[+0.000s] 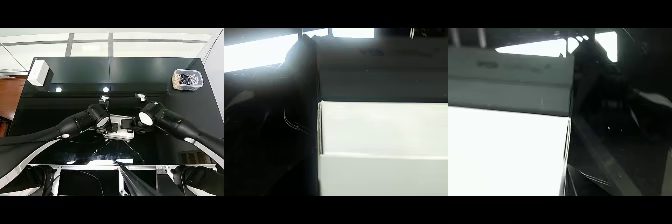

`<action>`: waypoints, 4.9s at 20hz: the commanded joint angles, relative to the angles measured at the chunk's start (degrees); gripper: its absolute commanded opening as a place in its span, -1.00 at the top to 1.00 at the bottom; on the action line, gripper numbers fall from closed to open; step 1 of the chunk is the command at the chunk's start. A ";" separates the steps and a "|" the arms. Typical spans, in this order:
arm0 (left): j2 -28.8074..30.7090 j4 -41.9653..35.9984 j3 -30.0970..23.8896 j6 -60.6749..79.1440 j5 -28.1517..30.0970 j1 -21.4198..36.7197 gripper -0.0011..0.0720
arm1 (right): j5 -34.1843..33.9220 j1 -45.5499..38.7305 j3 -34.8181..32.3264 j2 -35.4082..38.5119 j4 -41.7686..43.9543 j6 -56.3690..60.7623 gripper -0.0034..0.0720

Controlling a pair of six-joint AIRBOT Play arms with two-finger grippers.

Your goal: Fold the box and place the chain.

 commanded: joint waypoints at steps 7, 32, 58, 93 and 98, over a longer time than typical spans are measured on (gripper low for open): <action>-0.02 -0.02 -0.02 0.02 -0.15 0.00 0.90 | 9.46 -0.39 0.07 15.28 -10.71 -9.64 0.19; -0.02 0.02 -0.02 0.02 -0.09 0.02 0.90 | -15.43 -51.32 23.74 -12.17 -18.45 -25.14 -0.75; -0.02 0.00 -0.02 0.02 -0.42 0.02 0.90 | 2.51 -57.48 51.23 -37.57 -3.50 -39.34 0.82; -0.02 -0.02 -0.02 0.02 -0.26 0.02 0.90 | 37.81 -29.66 34.86 23.98 25.24 -53.22 0.80; -0.02 0.00 -0.02 0.02 -0.24 0.02 0.90 | 31.67 -29.66 30.53 23.43 35.26 -54.77 0.80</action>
